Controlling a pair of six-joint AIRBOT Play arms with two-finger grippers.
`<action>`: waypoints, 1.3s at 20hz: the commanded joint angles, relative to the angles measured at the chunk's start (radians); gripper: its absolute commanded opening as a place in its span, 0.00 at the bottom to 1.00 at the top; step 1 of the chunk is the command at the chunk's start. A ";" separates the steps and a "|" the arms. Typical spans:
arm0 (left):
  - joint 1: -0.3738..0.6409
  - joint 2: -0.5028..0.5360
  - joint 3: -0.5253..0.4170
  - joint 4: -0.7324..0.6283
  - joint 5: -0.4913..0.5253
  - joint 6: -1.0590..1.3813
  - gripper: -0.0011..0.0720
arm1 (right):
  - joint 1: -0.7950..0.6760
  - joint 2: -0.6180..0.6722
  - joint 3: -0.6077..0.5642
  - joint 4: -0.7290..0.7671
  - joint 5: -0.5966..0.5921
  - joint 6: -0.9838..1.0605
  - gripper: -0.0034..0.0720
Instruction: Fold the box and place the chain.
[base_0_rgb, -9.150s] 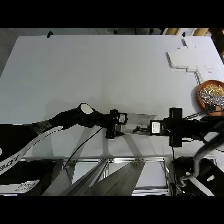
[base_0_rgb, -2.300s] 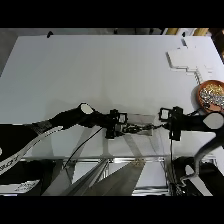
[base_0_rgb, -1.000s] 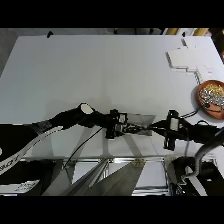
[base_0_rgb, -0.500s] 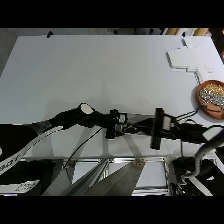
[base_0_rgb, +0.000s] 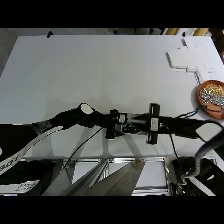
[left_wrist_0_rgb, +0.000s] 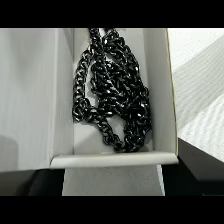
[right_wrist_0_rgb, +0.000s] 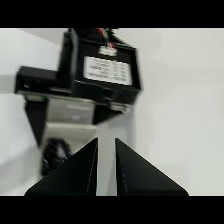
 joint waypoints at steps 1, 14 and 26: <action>0.001 0.000 0.000 0.000 0.000 0.000 0.49 | -0.122 0.005 0.101 -0.202 0.139 0.037 0.22; 0.001 0.000 0.000 0.000 0.000 0.000 0.49 | -0.434 -0.307 -0.042 -0.328 0.236 -0.217 0.28; 0.001 0.000 0.000 0.000 0.000 0.000 0.49 | -0.367 -0.418 -0.049 -0.345 0.199 -0.194 0.06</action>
